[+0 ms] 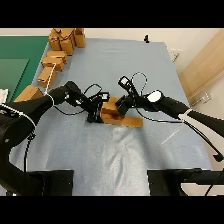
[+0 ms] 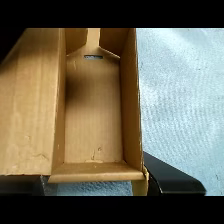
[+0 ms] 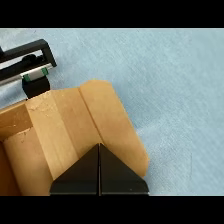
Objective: Fold the box.
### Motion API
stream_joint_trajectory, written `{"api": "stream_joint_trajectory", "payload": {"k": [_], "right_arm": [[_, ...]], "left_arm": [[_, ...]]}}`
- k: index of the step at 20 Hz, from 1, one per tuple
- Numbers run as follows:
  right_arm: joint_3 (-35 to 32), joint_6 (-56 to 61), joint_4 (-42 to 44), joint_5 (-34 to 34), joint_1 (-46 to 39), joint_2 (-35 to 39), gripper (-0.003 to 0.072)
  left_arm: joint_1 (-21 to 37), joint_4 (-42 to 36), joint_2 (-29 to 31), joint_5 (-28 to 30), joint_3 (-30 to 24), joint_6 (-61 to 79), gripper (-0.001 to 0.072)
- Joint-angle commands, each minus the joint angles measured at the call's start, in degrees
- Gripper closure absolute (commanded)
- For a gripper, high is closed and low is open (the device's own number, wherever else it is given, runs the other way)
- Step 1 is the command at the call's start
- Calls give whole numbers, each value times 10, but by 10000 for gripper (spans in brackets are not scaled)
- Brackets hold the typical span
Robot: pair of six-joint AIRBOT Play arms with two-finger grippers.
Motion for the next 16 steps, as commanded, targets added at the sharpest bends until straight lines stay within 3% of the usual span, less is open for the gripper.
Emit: {"api": "stream_joint_trajectory", "payload": {"k": [1, 6, 9, 12, 16], "right_arm": [[0, 19, -20, 13, 0, -1, 681], [0, 19, -29, -3, 0, 38, 680], [0, 72, -95, 5, -1, 79, 680], [-3, 189, -197, 80, -16, 124, 680], [-88, 302, -193, 163, -103, 210, 680]], "left_arm": [[0, -1, 0, 2, 0, 0, 293], [0, -1, 0, 2, 0, 0, 293], [0, -1, 0, 1, 0, 0, 293], [0, -1, 0, 2, 0, 0, 293], [0, -1, 0, 2, 0, 0, 293]]}}
